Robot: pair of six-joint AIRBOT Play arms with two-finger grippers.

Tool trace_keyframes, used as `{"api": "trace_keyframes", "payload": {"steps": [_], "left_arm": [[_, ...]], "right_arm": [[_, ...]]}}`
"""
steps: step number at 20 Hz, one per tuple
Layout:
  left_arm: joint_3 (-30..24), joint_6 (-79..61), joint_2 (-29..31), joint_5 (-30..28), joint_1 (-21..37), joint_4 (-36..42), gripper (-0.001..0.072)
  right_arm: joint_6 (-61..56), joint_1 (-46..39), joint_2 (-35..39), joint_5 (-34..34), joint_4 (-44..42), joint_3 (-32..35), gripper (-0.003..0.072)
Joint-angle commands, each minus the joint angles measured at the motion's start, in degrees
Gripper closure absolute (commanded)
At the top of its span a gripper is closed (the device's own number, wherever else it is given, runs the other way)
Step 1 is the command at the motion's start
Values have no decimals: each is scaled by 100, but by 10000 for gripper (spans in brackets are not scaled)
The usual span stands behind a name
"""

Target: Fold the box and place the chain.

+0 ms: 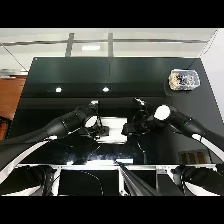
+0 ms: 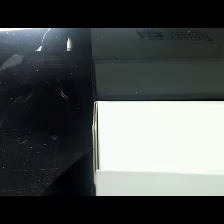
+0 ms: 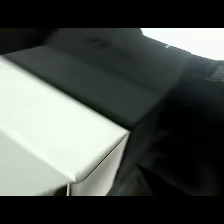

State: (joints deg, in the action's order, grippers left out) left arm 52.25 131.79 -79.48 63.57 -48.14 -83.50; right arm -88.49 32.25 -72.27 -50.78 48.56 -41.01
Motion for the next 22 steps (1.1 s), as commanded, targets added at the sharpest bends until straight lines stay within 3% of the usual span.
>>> {"api": "trace_keyframes", "payload": {"steps": [1,2,4,11,19,20,22], "left_arm": [[-2,-2,0,-7,2,-4,682],[-2,-2,0,-7,2,-4,682],[-2,-2,0,-4,2,-2,681],[-2,-2,-2,-9,2,-9,681],[-2,-2,-2,-7,2,-20,681],[-2,-2,-2,-9,2,-20,681],[-2,-2,-2,-9,2,-20,682]], "right_arm": [[-2872,970,-15,203,2634,-688,283],[-3222,1196,-39,109,3010,-837,321],[-3733,1488,-177,-234,3327,-1054,329],[-4837,1679,-723,-1115,3421,-1279,371],[-5147,1727,-914,-968,3193,-1281,451],[-5141,1740,-914,-951,3226,-1296,664],[-5145,1764,-914,-911,3364,-1368,671]]}}
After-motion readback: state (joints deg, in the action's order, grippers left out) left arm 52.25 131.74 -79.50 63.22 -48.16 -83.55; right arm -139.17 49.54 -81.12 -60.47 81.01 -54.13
